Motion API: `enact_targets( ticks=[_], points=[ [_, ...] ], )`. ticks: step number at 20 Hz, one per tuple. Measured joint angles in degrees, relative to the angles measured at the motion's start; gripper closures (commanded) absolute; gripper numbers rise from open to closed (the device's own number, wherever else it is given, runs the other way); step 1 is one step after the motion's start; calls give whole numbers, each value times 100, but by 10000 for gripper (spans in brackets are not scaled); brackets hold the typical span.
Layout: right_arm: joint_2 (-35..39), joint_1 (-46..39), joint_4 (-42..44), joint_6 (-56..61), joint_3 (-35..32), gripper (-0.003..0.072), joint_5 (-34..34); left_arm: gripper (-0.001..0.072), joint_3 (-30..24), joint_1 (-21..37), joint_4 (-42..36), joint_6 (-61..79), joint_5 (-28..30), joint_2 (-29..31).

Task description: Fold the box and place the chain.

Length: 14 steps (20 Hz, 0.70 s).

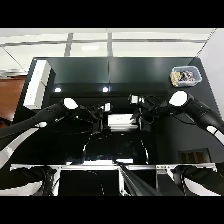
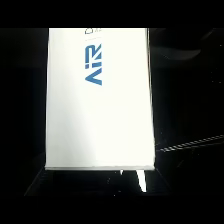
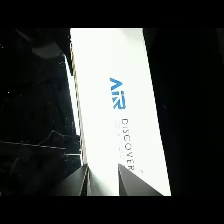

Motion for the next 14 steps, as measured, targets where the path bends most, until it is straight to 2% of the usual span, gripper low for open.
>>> enact_targets(
  ticks=[5,9,10,11,14],
  points=[
    [72,-28,-63,455,-39,476,140,309,0,0,0,2,0,0],
    [308,-280,-44,1458,0,496,682,309,2,0,0,-9,0,-2],
    [348,-367,-26,1823,0,533,866,309,2,0,-2,-9,0,-2],
    [372,-455,-2,2214,-13,667,1027,309,0,0,-2,-9,0,-2],
    [404,-601,407,3012,-205,669,1209,309,0,0,-2,-7,0,-2]
  ],
)
